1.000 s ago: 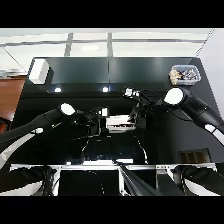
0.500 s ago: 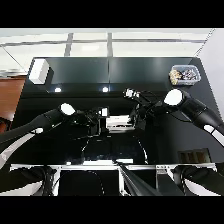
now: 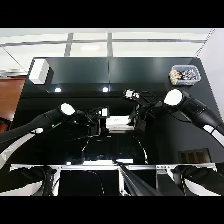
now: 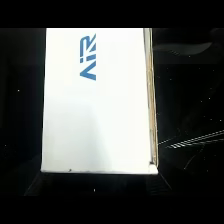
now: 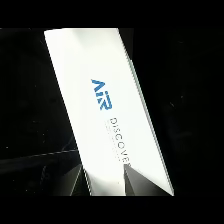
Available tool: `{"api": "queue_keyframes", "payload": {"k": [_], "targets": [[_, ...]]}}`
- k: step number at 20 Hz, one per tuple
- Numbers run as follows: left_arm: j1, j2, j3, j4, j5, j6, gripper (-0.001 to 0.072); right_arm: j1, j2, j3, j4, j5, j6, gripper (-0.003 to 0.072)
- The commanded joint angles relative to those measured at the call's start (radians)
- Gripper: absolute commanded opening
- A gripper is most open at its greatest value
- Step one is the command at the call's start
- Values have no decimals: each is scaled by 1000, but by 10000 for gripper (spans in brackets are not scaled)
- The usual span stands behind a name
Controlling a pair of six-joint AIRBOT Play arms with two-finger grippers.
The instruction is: Fold the box and place the chain.
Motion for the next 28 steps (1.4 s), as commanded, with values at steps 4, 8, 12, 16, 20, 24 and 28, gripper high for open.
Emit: {"api": "queue_keyframes", "payload": {"k": [4, 8, 12, 16, 20, 24, 28], "targets": [[0, 0, -1, -1, 0, -1, 464, 1, 0, -4, 1, 8, 18, 309], [0, 0, -1, -1, 0, -1, 464, 1, 0, -45, 15, -15, 18, 309], [0, 0, -1, -1, 0, -1, 464, -1, 8, -29, 27, -9, 49, 308], [0, 0, -1, -1, 0, -1, 464, -61, 50, 40, 54, 159, 294, 289], [0, 0, -1, -1, 0, -1, 464, -137, 58, 12, 68, 318, 448, 13], [0, 0, -1, -1, 0, -1, 465, -137, 50, -107, 232, 118, 600, 13], [0, 0, -1, -1, 0, -1, 464, -137, 19, -150, 340, -11, 620, 13]]}}
